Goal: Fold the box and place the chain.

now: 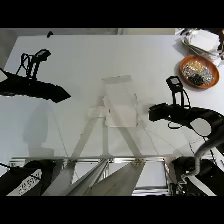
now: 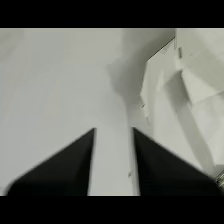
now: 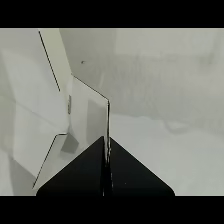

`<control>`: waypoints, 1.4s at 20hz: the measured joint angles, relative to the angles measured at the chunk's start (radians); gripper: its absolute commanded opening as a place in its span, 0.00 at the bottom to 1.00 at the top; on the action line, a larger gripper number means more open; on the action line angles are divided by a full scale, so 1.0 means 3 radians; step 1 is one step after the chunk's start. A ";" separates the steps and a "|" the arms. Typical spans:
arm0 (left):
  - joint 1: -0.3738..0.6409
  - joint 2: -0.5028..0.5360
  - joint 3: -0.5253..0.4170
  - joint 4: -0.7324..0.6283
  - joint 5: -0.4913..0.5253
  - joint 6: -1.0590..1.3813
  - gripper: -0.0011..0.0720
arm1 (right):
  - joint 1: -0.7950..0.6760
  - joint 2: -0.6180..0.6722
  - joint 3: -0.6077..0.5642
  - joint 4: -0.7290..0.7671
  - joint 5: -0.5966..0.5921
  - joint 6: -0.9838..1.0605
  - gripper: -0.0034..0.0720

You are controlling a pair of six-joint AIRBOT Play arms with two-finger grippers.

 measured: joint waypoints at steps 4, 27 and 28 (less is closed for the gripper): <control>0.0000 -0.0295 -0.0025 -0.0832 0.0081 0.0688 0.66 | 0.0000 0.0000 0.0000 0.0003 0.0022 -0.0006 0.06; -0.0799 -0.2842 0.1442 -0.1635 -0.0295 0.2235 0.77 | 0.0000 0.0001 0.0000 0.0018 0.0038 -0.0103 0.06; -0.0823 -0.2867 0.1452 -0.1628 -0.0362 0.2272 0.77 | 0.0000 0.0001 0.0000 0.0019 0.0038 -0.0103 0.06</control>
